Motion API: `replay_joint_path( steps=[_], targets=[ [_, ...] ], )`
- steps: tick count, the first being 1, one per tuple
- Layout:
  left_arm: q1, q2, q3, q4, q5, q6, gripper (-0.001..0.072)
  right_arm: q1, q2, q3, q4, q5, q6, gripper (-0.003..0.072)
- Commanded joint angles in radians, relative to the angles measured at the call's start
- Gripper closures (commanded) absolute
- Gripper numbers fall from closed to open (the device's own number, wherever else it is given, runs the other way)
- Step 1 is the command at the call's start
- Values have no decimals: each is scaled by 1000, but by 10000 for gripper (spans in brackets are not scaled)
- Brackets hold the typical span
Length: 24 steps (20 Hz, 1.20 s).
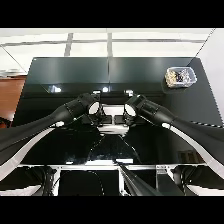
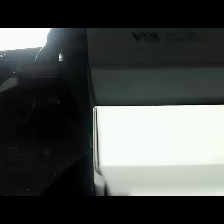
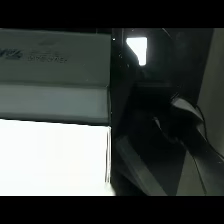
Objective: Fold the box and place the chain.
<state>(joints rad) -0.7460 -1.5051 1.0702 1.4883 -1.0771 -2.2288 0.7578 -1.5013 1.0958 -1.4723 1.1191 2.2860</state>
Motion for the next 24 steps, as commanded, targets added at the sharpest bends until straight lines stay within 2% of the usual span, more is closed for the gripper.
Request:
replay_joint_path(
  steps=[1, 3, 4, 8, 12, 14, 17, 18, 19, 20, 24],
  targets=[
    [1, 0, 0, 3, -1, 3, 685, -2, 1, 1, 10, 7, -9, 666],
    [1, 0, 0, 3, -1, 3, 685, -4, 13, 1, 8, 7, -9, 359],
    [1, 0, 0, 3, -1, 3, 685, -5, 25, 1, 8, 7, -20, 335],
    [1, 0, 0, 3, 2, 3, 685, -5, 113, 1, 5, 49, -87, 335],
    [1, 0, 0, 17, 8, -1, 686, -19, 272, 1, -26, 122, -177, 336],
    [1, 0, 0, 21, 3, -1, 685, -47, 353, 1, -165, 165, -194, 336],
    [1, 0, 0, 17, 3, -1, 685, -148, 380, -3, -545, 195, -192, 336],
    [0, 0, 0, 18, 0, -1, 685, -208, 374, -8, -592, 157, -188, 334],
    [1, 0, 0, 18, -2, -1, 685, -290, 363, -14, -586, 91, -187, 162],
    [1, 0, 0, 18, -3, -1, 685, -367, 346, -14, -556, 36, -187, 54],
    [0, 0, 0, 18, -4, 0, 685, -681, 225, 6, -232, -236, -186, 74]
  ],
)
